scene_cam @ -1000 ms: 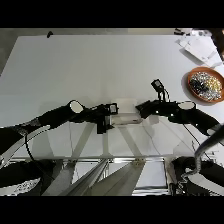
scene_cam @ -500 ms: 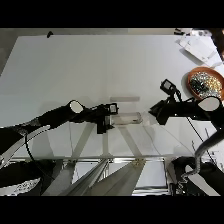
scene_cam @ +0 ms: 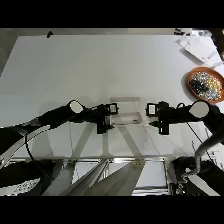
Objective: Fold the box and place the chain.
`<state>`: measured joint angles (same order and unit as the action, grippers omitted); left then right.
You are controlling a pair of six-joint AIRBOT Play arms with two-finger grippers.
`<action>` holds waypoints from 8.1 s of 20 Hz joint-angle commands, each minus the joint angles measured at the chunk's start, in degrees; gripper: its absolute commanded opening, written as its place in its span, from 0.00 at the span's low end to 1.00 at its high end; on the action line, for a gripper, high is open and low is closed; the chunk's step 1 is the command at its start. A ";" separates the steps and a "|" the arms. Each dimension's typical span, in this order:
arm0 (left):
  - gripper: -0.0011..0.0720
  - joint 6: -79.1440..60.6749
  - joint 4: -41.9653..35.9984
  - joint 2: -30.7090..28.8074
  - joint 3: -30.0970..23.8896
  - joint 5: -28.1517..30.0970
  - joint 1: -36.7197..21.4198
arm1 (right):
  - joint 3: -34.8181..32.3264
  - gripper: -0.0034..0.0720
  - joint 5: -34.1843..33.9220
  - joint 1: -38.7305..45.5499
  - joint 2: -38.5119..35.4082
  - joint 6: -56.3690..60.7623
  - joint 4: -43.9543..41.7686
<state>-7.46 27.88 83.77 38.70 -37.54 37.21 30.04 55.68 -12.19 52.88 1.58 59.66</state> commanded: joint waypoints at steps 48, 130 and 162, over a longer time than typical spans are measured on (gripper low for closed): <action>0.44 -0.02 0.00 -0.02 0.02 -0.02 0.02 | 0.07 0.07 7.76 22.84 -10.73 61.61 1.16; 0.44 -0.02 0.00 -0.04 0.02 0.00 0.02 | 18.99 0.65 -1.55 -21.53 21.90 99.27 14.05; 0.44 -0.02 0.00 -0.02 0.02 0.00 0.02 | 19.63 0.38 1.90 -23.02 26.05 106.73 20.87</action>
<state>-7.75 28.08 83.77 38.70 -37.54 37.21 49.63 57.45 -34.68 78.74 108.03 80.93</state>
